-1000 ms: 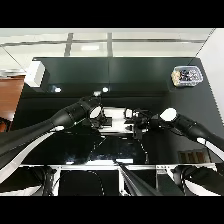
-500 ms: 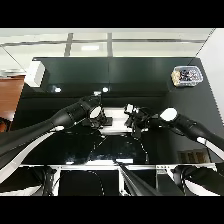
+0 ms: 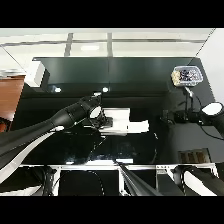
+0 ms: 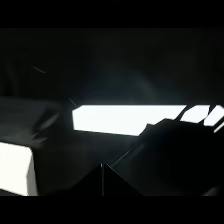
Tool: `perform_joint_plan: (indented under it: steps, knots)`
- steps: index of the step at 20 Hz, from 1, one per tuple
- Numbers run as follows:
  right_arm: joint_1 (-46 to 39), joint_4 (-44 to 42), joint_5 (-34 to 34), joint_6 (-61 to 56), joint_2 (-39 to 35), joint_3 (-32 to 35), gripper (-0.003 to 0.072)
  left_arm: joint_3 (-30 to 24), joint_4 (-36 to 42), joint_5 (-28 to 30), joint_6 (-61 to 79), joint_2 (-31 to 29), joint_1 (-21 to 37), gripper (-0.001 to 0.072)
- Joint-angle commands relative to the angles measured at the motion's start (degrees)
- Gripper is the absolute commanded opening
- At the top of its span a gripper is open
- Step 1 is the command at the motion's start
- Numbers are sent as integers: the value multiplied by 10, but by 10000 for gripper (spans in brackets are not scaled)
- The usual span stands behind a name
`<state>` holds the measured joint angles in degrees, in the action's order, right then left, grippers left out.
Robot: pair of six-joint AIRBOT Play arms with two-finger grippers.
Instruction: Fold the box and place the chain.
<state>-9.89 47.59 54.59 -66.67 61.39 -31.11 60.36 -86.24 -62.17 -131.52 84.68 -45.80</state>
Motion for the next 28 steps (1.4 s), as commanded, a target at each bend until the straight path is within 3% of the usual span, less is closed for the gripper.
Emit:
perform_joint_plan:
  steps: [1,6,10,11,12,13,17,21,23,24,28]
  knots:
    - [-23,-116,87,15,62,36,13,0,4,-1,0,0,0,26]
    - [118,-197,24,45,126,23,14,0,4,0,0,0,0,26]
    - [150,-194,70,59,126,-30,19,0,4,0,0,0,0,26]
    - [150,-191,87,59,126,-43,157,0,4,0,0,0,0,26]
    - [150,-191,107,59,126,-56,422,0,4,0,0,0,0,26]
    - [150,-192,124,59,126,-66,515,0,4,0,0,0,0,26]
    - [153,-217,142,59,126,-73,512,0,4,0,0,0,0,26]
    - [196,-219,118,51,126,-82,424,0,4,0,0,0,0,26]
    - [219,-198,102,30,126,-97,406,0,4,0,0,0,0,26]
    - [232,-180,94,14,126,-109,345,0,4,0,0,0,0,26]
    - [276,-109,67,-58,126,-141,345,0,4,0,0,0,0,26]
